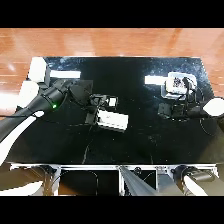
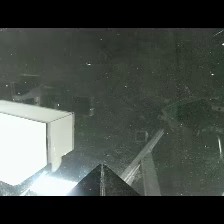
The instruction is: Fold the box and place the chain.
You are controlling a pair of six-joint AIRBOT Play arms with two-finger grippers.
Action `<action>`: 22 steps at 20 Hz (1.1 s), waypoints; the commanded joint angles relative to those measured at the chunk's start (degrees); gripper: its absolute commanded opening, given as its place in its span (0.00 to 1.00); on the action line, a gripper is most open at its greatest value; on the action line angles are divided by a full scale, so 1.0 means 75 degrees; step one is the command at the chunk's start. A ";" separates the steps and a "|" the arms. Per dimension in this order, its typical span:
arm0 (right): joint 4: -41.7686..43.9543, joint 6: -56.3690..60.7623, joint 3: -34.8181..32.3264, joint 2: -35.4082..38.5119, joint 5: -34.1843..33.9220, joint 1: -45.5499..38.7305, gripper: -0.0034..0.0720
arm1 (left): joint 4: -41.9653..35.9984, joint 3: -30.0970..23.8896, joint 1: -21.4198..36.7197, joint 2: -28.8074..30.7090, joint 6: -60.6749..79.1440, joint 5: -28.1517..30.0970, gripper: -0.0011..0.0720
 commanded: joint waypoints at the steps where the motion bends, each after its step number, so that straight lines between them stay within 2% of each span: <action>1: -0.0012 0.0000 0.0003 0.0009 -0.0003 0.0000 0.09 | -0.0105 0.0003 0.0000 -0.0006 -0.0003 -0.0009 0.85; 17: -0.0178 -0.0003 0.0003 0.0009 0.0003 0.0000 0.09 | -0.0111 0.0003 -0.0006 -0.0513 -0.0009 -0.0146 0.84; 19: -0.0178 -0.0003 0.0003 0.0009 0.0052 0.0000 0.09 | -0.0096 0.0003 0.0000 -0.0557 -0.0332 -0.0143 0.81; 20: -0.0178 -0.0003 0.0003 0.0009 0.0052 0.0000 0.09 | -0.0099 0.0012 0.0003 -0.0539 -0.0536 -0.0134 0.69; 22: -0.0178 -0.0003 0.0003 0.0009 0.0052 0.0000 0.09 | -0.0070 0.0038 0.0000 -0.0472 -0.0583 0.0096 0.33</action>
